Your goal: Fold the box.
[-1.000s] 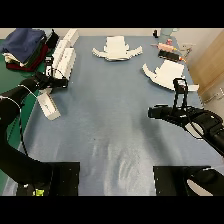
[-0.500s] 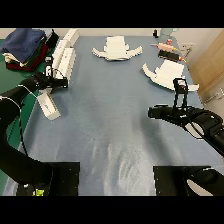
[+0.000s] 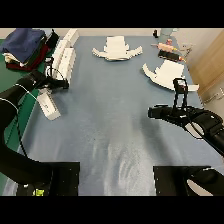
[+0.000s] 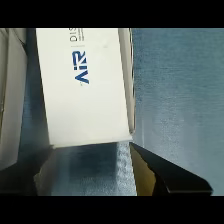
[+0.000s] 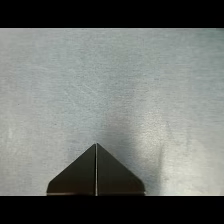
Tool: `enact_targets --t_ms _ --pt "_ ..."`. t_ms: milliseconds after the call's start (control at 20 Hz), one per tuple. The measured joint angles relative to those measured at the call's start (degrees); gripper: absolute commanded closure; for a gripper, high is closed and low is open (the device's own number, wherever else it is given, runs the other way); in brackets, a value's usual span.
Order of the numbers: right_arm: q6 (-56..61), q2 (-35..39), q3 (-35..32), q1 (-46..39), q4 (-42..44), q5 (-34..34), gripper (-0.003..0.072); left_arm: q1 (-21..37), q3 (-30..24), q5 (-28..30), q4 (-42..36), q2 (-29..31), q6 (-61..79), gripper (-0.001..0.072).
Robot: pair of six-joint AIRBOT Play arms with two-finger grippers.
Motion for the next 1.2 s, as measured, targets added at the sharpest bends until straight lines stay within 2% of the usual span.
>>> enact_targets --t_ms 200,350,400,450,500,550,650,850,1050,1200 --pt "0.00 0.02 0.00 0.00 0.00 0.00 0.0675 1.46 0.00 -7.19 0.81 4.20 -2.21 0.0008" --pt "0.00 0.00 0.00 0.00 0.28 0.37 0.0675 1.90 0.00 -15.47 1.68 8.13 -3.72 0.0009" --pt "0.00 0.00 0.00 -0.11 0.39 0.76 0.0675 1.99 0.00 -18.29 1.90 9.51 -4.61 0.0053" --pt "0.00 0.00 0.02 -0.09 0.76 1.20 0.0676 2.14 0.00 -21.31 2.40 11.10 -5.79 0.0309" --pt "0.00 -0.02 0.11 0.02 1.31 2.08 0.0684 2.25 0.00 -24.33 3.02 12.61 -6.88 0.0659" --pt "0.00 -0.02 0.42 0.02 1.57 2.60 0.0684 2.32 0.00 -27.39 3.04 14.32 -8.09 0.0692" --pt "-0.31 -0.13 1.53 -0.09 2.01 3.96 0.0684 2.12 0.00 -33.31 1.55 17.53 -9.27 0.0693" --pt "-4.17 -4.20 8.04 0.00 4.13 6.86 0.0685 -1.40 -0.24 -40.44 -1.55 24.00 -9.66 0.0695" --pt "-7.54 -14.58 18.88 0.13 9.22 15.06 0.0684 -10.82 -3.02 -42.14 -2.43 30.32 -11.13 0.0695" --pt "-8.52 -21.24 24.87 0.17 15.37 19.15 0.0684 -17.81 -6.86 -40.85 -2.45 33.40 -13.77 0.0693"
